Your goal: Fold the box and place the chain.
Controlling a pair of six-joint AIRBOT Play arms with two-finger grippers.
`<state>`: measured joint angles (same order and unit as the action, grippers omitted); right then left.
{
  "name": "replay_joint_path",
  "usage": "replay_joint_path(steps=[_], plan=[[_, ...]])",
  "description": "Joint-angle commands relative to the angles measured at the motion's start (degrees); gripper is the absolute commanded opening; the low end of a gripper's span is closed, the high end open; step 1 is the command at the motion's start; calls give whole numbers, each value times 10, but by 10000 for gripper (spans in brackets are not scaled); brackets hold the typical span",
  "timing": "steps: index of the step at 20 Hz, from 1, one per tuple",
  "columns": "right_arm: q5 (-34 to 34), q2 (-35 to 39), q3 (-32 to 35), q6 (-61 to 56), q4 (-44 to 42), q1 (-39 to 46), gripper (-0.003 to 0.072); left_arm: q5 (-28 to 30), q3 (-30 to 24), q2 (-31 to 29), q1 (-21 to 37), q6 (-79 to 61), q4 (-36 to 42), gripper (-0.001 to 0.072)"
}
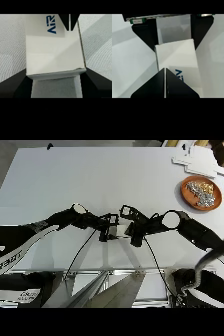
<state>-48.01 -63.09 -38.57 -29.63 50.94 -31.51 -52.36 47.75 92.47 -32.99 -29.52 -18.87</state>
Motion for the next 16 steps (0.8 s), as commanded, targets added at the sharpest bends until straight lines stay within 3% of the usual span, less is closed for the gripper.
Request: replay_joint_path(steps=[1,16], plan=[[2,-4,0,1,16,0,16,0,0,0,0,0,0,207],[-6,-20,17,1,18,0,16,0,0,0,0,0,0,207]])
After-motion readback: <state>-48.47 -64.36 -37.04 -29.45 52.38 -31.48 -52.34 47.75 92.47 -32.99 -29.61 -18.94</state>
